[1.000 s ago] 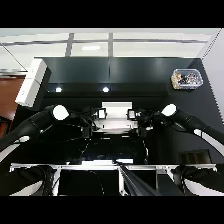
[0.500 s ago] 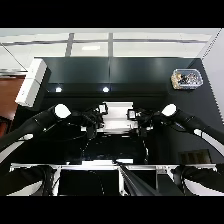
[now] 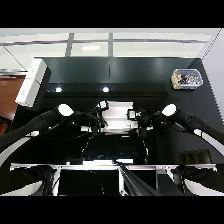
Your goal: Fold the box and place the chain.
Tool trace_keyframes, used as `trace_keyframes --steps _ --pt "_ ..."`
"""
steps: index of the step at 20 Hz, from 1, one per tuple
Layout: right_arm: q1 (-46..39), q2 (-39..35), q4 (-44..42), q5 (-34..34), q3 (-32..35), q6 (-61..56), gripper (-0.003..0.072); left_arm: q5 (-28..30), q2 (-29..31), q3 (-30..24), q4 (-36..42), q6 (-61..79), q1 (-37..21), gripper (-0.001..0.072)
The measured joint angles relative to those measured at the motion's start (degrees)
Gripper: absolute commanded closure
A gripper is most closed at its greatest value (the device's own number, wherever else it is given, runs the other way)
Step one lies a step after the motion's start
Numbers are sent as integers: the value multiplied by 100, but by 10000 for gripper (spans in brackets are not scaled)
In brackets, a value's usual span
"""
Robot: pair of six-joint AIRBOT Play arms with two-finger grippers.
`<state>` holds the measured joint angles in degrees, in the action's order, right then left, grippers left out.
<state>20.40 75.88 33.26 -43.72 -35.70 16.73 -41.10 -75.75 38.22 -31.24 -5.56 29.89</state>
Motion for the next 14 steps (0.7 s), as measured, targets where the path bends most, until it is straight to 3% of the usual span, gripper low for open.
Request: trace_keyframes --steps 1,2,3,7,9,11,12,14 --pt "0 0 0 2 0 0 207 2 -9 0 9 0 0 590" --pt "0 0 0 2 0 -2 207 0 -13 2 31 0 0 434" --pt "0 0 0 2 0 -2 207 0 -17 0 44 -4 0 362" --pt "0 0 -2 7 0 -2 207 28 -24 2 -24 -20 0 331" --pt "0 0 -2 4 0 -2 207 35 -24 2 -120 -22 0 501" --pt "0 0 -2 4 0 -2 207 48 -26 0 -201 -20 0 380" --pt "0 0 -2 4 0 -2 207 42 -26 0 -201 -20 0 404" --pt "0 0 0 4 0 -2 207 28 -20 0 -216 -20 0 674"
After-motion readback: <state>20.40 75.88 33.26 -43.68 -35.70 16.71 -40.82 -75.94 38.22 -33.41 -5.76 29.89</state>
